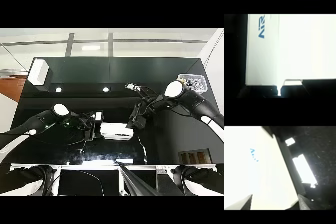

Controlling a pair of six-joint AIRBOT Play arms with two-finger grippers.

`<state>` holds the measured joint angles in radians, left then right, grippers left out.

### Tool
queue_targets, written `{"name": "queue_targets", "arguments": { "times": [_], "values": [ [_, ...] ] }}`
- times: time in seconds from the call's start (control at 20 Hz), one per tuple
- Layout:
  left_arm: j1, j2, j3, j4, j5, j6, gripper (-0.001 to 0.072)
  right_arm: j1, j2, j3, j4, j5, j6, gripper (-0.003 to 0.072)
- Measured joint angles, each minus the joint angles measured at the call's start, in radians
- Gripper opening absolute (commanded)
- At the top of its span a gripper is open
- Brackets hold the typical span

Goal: Fold the box and place the chain.

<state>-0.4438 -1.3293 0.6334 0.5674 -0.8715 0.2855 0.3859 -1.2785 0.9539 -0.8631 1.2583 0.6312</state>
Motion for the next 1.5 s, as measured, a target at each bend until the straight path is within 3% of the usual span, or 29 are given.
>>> {"name": "queue_targets", "arguments": {
  "times": [0.25,0.65,1.2,1.5],
  "values": [
    [0.0,0.0,0.0,0.0,0.0,0.0,0.0397,0.007,0.08,-0.021,-0.036,0.018,0.021,0.0701],
    [0.0,0.0,0.0,0.0,0.001,0.0,0.0397,0.092,0.113,-0.145,-0.016,-0.155,-0.017,0.0701],
    [0.0,0.0,0.0,0.0,0.001,0.0,0.0397,0.187,0.174,-0.159,-0.149,-0.193,0.025,0.0701],
    [0.0,0.0,0.0,0.0,0.001,0.0,0.0397,0.233,0.18,-0.159,-0.223,-0.283,0.072,0.0701]
  ]
}}
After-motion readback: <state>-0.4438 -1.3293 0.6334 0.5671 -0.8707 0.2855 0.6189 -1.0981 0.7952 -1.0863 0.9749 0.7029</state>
